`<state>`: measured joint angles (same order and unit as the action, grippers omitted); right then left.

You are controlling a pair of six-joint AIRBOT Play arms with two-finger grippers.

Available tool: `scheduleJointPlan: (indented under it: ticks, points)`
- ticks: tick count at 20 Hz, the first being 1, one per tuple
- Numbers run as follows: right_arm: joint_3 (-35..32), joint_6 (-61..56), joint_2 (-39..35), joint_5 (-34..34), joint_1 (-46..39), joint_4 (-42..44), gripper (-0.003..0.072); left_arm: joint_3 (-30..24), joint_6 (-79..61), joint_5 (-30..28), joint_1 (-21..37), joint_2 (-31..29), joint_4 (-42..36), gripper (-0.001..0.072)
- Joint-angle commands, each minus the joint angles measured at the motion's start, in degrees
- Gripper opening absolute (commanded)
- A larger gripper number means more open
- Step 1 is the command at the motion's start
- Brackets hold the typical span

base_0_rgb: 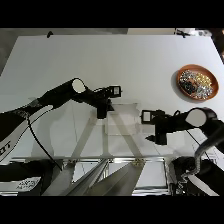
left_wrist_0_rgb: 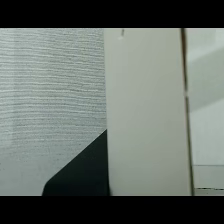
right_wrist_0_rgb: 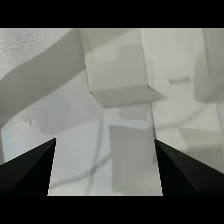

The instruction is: Fold the box and place the chain.

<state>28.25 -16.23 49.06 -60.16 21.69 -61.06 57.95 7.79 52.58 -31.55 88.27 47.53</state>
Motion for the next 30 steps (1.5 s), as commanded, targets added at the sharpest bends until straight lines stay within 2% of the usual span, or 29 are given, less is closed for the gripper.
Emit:
scheduleJointPlan:
  ticks: [1, 4, 7, 13, 22, 26, 30]
  points:
    - [-0.7, 1.3, 4.6, 8.8, 8.4, -1.6, 0.0706, 0.0, 0.0, 0.0, 0.0, 0.0, -0.2, 0.0009]
    - [-1.7, 1.2, 6.8, 13.0, 10.7, -1.8, 0.0705, 0.0, 0.0, 0.0, 0.0, 0.0, -0.2, 0.0009]
    - [-4.1, 1.1, 7.5, 20.5, 12.5, -4.6, 0.0704, 0.0, 0.0, 0.0, 0.0, 0.0, -0.3, 0.0009]
    - [-4.3, -3.3, 7.7, 27.9, 13.6, -4.4, 0.0703, 0.0, 0.0, 0.0, 0.0, 0.0, -0.3, 0.0009]
    - [-2.4, -3.1, 7.7, 28.3, 13.4, -4.1, 0.0702, 0.0, 0.0, 0.0, 0.0, 0.0, -0.3, 0.0009]
    - [0.3, -2.8, 7.7, 28.3, 8.5, -3.4, 0.0703, 0.0, 0.0, 0.0, 0.0, 0.0, -0.3, 0.0009]
    - [0.4, -1.7, 7.8, 28.5, 6.7, -3.0, 0.0702, 0.0, 0.0, 0.0, 0.0, 0.0, -0.3, 0.0009]
